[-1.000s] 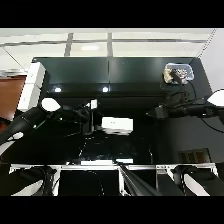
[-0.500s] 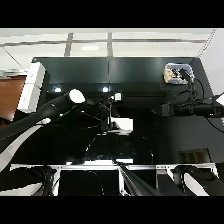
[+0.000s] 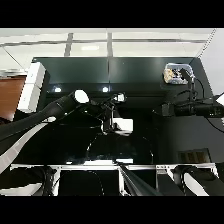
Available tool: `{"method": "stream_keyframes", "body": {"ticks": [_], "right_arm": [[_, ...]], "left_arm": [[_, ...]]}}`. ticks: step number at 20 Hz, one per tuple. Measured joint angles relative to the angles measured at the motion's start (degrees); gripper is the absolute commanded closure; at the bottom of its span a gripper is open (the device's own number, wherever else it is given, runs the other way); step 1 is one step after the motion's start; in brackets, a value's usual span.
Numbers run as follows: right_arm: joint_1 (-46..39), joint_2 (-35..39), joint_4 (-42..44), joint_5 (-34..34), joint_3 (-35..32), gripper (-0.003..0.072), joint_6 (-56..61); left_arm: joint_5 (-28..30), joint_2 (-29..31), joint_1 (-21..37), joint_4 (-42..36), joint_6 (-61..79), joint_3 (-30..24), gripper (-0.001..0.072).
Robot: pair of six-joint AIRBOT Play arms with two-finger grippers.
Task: Fold the box and place the chain.
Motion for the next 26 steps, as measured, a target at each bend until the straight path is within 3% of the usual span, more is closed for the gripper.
{"method": "stream_keyframes", "body": {"ticks": [13, 20, 21, 22, 24, 26], "right_arm": [[0.0, 0.0, -0.02, -0.94, 0.0, 0.0666, 0.07], [0.0, 0.0, -0.02, -1.51, -0.15, 0.0666, 0.57], [0.02, 0.02, -0.02, -1.66, -0.2, 0.0665, 0.74], [0.0, 0.02, 0.0, -1.77, -0.24, 0.0665, 0.76], [0.02, 0.02, -0.04, -1.79, -0.31, 0.0666, 0.92], [0.0, 0.02, -0.07, -1.75, -0.31, 0.0665, 0.94]], "left_arm": [[-2.1, -0.09, -2.36, 10.82, -6.4, 2.62, -0.0001], [1.14, -0.61, -6.69, 19.67, -15.52, 2.97, 0.0016], [1.77, -0.81, -7.54, 21.73, -16.9, 2.97, 0.0166], [2.16, -0.94, -8.28, 24.11, -18.47, 3.08, 0.0418], [1.53, -0.94, -8.98, 28.55, -22.08, 4.09, 0.0441], [-3.15, 0.0, -8.41, 33.11, -26.67, 6.03, 0.0441]]}}
